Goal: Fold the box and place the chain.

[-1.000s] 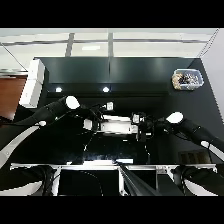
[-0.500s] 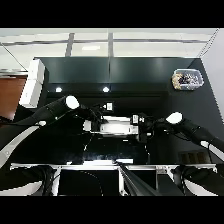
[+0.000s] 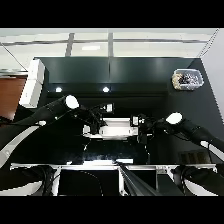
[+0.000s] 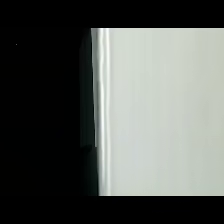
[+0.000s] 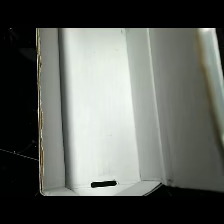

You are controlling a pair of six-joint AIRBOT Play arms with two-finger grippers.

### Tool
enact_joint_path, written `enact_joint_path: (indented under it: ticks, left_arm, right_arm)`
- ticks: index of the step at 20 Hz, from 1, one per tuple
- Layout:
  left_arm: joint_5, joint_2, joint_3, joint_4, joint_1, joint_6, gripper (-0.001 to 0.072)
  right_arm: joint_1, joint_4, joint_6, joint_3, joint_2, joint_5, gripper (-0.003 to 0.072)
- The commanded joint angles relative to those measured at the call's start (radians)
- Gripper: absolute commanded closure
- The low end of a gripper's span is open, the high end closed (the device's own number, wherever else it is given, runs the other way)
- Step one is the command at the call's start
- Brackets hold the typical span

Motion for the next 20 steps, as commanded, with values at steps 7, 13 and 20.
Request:
enact_joint_path:
  ticks: [7, 13, 20]
  left_arm:
    - [0.002, 0.000, 0.001, 0.000, 0.001, 0.003, 0.0681]
    - [-0.001, 0.000, 0.000, 0.000, 0.001, 0.003, 0.0681]
    - [0.000, 0.000, 0.000, 0.000, 0.001, 0.003, 0.0681]
  right_arm:
    - [0.029, -0.088, 0.058, 0.011, -0.013, -0.008, 0.0052]
    - [0.047, -0.115, 0.095, 0.017, -0.021, -0.033, 0.0052]
    - [0.050, -0.116, 0.095, 0.017, -0.021, -0.035, 0.0052]
